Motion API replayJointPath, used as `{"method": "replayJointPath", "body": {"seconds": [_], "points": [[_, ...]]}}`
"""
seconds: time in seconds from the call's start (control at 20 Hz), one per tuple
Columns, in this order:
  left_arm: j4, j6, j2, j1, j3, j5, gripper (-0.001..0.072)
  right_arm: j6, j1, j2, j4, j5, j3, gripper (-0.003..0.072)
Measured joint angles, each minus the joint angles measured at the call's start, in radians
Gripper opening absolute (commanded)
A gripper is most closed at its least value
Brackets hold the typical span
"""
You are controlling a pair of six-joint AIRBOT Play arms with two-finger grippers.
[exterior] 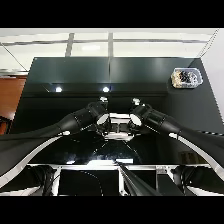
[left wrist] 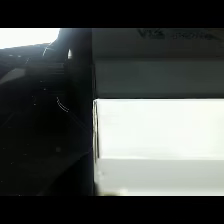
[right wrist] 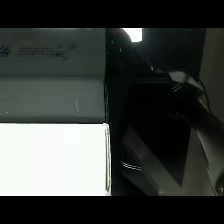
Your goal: Fold the box and place the chain.
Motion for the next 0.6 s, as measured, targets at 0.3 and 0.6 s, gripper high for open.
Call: {"method": "replayJointPath", "body": {"seconds": [0.3,0.6], "points": [[0.003,-0.001,0.000,0.000,0.000,0.004,0.0031,-0.014,0.000,-0.002,0.004,-0.009,0.022,0.0175],[0.003,-0.002,0.000,0.000,0.000,0.000,0.0031,-0.023,0.000,-0.002,0.008,0.001,0.026,0.0016]]}}
